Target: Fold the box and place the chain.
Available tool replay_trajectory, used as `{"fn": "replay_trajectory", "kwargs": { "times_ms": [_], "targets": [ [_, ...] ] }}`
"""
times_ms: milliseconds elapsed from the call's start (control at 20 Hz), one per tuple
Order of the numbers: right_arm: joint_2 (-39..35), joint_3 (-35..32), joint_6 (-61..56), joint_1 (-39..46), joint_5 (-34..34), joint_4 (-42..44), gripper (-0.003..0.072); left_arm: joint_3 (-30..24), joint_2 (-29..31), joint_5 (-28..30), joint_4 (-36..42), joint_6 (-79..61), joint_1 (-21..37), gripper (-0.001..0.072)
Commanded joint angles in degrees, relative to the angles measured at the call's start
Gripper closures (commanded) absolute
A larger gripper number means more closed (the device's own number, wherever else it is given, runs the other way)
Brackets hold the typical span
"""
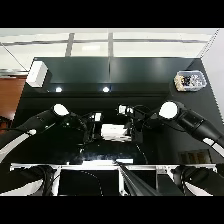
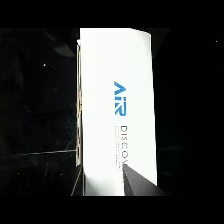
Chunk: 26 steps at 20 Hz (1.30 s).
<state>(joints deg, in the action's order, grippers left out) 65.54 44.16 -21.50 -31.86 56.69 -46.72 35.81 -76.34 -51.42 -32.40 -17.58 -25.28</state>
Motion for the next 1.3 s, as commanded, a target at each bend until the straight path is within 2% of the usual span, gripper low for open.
{"fn": "replay_trajectory", "kwargs": {
  "times_ms": [0,800,1250],
  "targets": [
    [0.0,0.0,-1.6,-0.1,-0.2,-0.3,0.0368,0.0,0.0,0.0,0.0,0.0,0.0,0.0423],
    [0.0,-1.8,-1.7,-0.1,-1.7,-0.7,0.0367,0.0,0.0,0.0,0.0,0.0,0.0,0.0424],
    [-0.4,-1.7,-8.9,0.0,-1.0,-0.7,0.0365,0.0,0.0,0.0,0.0,0.0,0.0,0.0423]
  ]
}}
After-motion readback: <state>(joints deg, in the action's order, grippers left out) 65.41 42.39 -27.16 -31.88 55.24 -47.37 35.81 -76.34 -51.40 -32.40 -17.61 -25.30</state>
